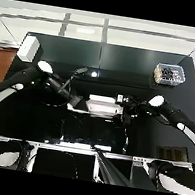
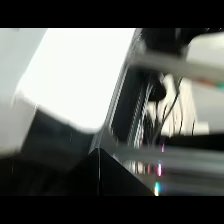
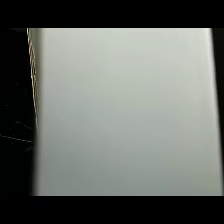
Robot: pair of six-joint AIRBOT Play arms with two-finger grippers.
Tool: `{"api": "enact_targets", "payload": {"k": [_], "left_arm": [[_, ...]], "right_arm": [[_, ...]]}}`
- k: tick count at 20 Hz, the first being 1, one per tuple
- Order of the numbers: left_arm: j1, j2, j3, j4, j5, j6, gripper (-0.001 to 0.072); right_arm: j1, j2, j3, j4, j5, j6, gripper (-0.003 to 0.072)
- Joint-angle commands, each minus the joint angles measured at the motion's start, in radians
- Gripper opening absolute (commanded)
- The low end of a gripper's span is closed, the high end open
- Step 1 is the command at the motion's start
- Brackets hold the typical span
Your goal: Fold the box and place the chain.
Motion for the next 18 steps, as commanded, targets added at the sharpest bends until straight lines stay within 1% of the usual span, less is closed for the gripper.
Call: {"api": "enact_targets", "payload": {"k": [1,3,4,5,6,7,8,9,10,12,13,14,15,17,18], "left_arm": [[-0.047,0.003,-0.033,-0.26,0.303,0.129,0.002],[-0.047,0.002,0.002,-0.215,0.528,0.128,0.0019],[-0.051,-0.001,0.016,-0.161,0.616,0.116,0.0019],[-0.054,-0.009,0.031,-0.077,0.669,0.066,0.0019],[-0.055,-0.024,0.048,0.013,0.667,0.004,0.0019],[-0.055,-0.043,0.062,0.104,0.629,-0.065,0.0019],[-0.055,-0.064,0.071,0.18,0.57,-0.119,0.0019],[-0.055,-0.082,0.071,0.211,0.525,-0.145,0.0019],[-0.055,-0.1,0.071,0.214,0.482,-0.144,0.0019],[-0.06,-0.114,0.071,0.214,0.451,-0.144,0.002],[-0.062,-0.112,0.071,0.214,0.453,-0.14,0.0019],[-0.061,-0.103,0.073,0.222,0.483,-0.134,0.0018],[-0.057,-0.077,0.076,0.242,0.538,-0.135,0.0018],[-0.031,0.016,0.085,0.28,0.63,-0.163,0.0018],[-0.013,0.074,0.082,0.283,0.65,-0.168,0.0018]], "right_arm": [[0.001,0.0,0.0,-0.004,0.0,0.0,0.0403],[0.001,0.0,0.0,-0.004,0.0,0.0,0.0402],[0.001,0.0,0.0,-0.004,0.0,0.0,0.0403],[0.001,0.0,0.0,-0.004,0.0,0.0,0.0402],[0.001,0.0,0.0,-0.004,0.0,0.0,0.0402],[0.001,0.0,0.0,-0.004,0.0,0.0,0.0403],[0.001,0.0,0.0,-0.004,0.0,0.0,0.0403],[0.001,-0.001,0.0,-0.004,0.0,0.0,0.0402],[0.001,0.0,0.0,-0.004,0.0,0.0,0.0403],[0.001,0.0,0.0,-0.004,0.0,0.0,0.0403],[0.001,-0.001,0.0,-0.004,0.0,0.0,0.0402],[0.001,-0.001,0.0,-0.004,0.0,0.0,0.0402],[0.001,-0.001,0.0,-0.004,0.0,0.0,0.0402],[0.001,0.0,0.0,-0.004,0.0,0.0,0.0402],[0.001,-0.001,0.0,-0.004,0.0,0.0,0.0403]]}}
